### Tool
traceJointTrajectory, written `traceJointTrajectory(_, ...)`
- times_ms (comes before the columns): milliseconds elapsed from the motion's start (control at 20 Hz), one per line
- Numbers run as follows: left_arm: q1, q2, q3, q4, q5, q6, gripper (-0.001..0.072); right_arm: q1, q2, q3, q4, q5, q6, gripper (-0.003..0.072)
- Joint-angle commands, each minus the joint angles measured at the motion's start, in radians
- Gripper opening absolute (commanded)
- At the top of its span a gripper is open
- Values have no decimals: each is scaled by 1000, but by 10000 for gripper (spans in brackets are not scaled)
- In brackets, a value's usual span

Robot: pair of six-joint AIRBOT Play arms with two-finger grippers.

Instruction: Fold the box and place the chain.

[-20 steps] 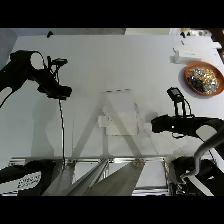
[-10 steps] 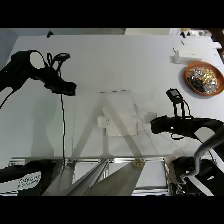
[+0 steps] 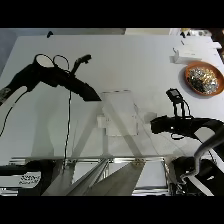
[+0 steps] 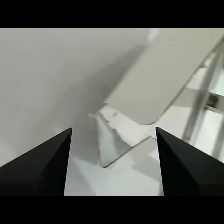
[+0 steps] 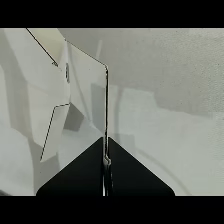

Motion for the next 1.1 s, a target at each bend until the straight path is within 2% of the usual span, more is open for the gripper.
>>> traceJointTrajectory(0, -3, -38, -89, -172, -70, 193, 578, 1, 1, -1, 5, 0, 0, 17)
traceJointTrajectory(100, -5, -39, -134, -216, -20, 265, 573, 1, 1, -1, 8, 0, 0, 17)
traceJointTrajectory(350, -34, -40, -147, -170, 175, 307, 572, 1, 1, -1, 10, 0, 0, 16)
traceJointTrajectory(600, -92, -67, -147, -163, 235, 367, 573, 1, 1, -1, 11, 0, 0, 16)
traceJointTrajectory(800, -92, -75, -147, -167, 208, 370, 573, 1, 1, -1, 14, 6, 0, 16)
traceJointTrajectory(950, -133, -76, -147, -178, 210, 441, 569, 1, 1, -1, 14, 5, -1, 16)
traceJointTrajectory(1050, -174, -77, -147, -212, 250, 504, 499, 1, 1, -1, 14, 5, -1, 16)
